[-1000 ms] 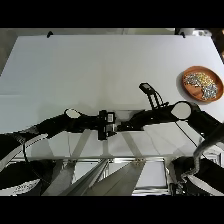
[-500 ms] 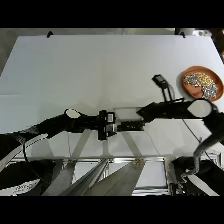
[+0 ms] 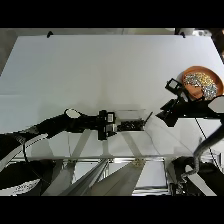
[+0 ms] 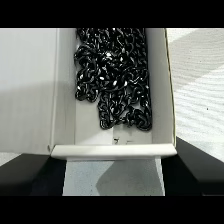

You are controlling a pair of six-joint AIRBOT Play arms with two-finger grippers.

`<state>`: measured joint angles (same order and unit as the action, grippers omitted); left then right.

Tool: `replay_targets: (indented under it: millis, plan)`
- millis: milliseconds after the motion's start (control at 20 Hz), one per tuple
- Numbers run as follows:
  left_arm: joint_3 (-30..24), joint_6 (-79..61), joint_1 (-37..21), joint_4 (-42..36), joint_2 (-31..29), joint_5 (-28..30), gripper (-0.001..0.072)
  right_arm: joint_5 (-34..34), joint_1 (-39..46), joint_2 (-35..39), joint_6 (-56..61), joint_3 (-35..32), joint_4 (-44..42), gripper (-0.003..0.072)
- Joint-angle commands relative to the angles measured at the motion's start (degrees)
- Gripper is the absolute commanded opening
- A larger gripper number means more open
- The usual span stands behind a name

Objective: Fold the box and place the chain.

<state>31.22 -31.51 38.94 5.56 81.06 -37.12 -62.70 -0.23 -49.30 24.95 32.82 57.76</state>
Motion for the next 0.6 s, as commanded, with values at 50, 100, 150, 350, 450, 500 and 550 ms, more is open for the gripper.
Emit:
replay_targets:
  millis: [50, 100, 150, 350, 450, 500, 550]
  plan:
    - [0.02, -0.02, -0.04, 0.02, -0.04, 0.02, 0.0136, -0.63, -4.37, -3.21, -22.69, -4.52, -0.76, 0.0416]
    - [0.02, -0.02, -0.04, 0.02, -0.04, 0.04, 0.0136, 1.77, -6.23, -3.21, -26.49, -6.21, -0.9, 0.0416]
    - [0.02, -0.02, -0.04, 0.02, -0.04, 0.02, 0.0136, 5.33, -8.22, -3.21, -29.73, -8.0, -1.25, 0.0416]
    - [0.02, -0.02, -0.02, 0.02, -0.04, 0.04, 0.0136, 16.41, -13.0, -4.72, -34.6, -11.5, -4.09, 0.0417]
    - [0.02, 0.0, -0.04, 0.02, -0.04, 0.02, 0.0136, 17.77, -13.75, -6.62, -36.61, -11.5, -5.95, 0.0417]
    - [0.02, -0.02, -0.04, 0.02, -0.04, 0.02, 0.0136, 17.77, -13.99, -7.56, -38.62, -11.5, -6.91, 0.0417]
    - [0.02, 0.0, -0.04, 0.02, -0.04, 0.02, 0.0136, 17.77, -13.99, -8.57, -40.15, -11.5, -7.63, 0.0417]
